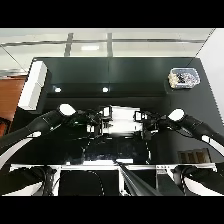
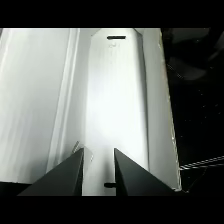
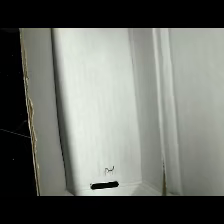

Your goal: Fold the box and place the chain.

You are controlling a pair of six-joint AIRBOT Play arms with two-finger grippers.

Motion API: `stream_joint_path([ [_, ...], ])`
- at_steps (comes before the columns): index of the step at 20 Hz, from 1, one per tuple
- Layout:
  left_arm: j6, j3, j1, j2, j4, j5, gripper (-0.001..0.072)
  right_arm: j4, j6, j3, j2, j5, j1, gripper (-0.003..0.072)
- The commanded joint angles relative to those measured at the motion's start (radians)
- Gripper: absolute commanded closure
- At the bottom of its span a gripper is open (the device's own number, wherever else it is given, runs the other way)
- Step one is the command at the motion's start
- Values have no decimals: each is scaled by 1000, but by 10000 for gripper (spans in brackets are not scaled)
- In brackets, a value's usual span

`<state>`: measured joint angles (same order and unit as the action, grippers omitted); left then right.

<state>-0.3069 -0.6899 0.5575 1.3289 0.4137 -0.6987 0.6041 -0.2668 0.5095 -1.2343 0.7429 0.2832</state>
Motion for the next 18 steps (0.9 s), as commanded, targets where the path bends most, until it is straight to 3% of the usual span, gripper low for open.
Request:
stream_joint_path([
  [1,2,0,-13,-31,9,28,460,-1,1,0,0,0,0,283],
  [2,21,0,-29,-58,21,43,414,-1,1,0,0,0,0,283],
  [4,137,0,-79,-124,73,47,409,-1,1,0,0,0,0,283],
  [6,354,0,-154,-194,180,-1,523,-1,1,0,0,0,0,283],
  [7,480,0,-199,-221,242,-49,669,-1,1,0,0,0,0,283],
  [8,624,0,-252,-242,311,-117,683,-1,1,0,0,0,0,283],
  [12,1069,18,-457,-247,549,-360,683,-1,1,0,0,0,0,282],
  [15,1413,62,-582,-245,562,-391,684,-1,1,0,0,0,0,283],
  [18,1534,97,-648,-232,561,-451,684,-1,1,0,0,0,0,283],
])
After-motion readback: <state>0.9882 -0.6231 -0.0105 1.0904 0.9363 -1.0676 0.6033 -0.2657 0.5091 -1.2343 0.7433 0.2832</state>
